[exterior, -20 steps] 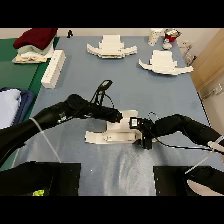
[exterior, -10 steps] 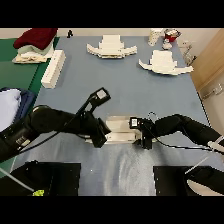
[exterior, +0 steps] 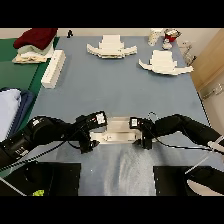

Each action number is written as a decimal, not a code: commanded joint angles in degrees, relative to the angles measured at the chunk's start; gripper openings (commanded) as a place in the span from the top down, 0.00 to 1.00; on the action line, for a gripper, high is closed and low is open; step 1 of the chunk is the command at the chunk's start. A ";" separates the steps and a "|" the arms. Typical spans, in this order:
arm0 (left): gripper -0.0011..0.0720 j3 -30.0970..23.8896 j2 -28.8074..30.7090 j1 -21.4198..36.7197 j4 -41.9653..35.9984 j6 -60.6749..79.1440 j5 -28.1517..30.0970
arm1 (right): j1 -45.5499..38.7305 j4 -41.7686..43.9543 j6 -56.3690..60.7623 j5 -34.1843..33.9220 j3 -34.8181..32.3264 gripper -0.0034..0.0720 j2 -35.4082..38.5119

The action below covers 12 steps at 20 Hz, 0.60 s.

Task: Fold the box.

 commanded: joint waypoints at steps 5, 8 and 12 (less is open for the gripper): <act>0.03 -4.42 -7.76 5.46 -6.21 19.98 7.43 | 0.04 0.02 0.02 0.00 0.00 0.32 0.00; 0.03 -4.39 -12.55 5.46 -11.96 27.69 9.86 | 0.04 0.02 0.02 0.00 0.00 0.32 0.00; 0.03 -4.39 -15.87 5.44 -16.48 33.09 12.90 | 0.04 0.02 0.02 0.00 0.00 0.32 0.00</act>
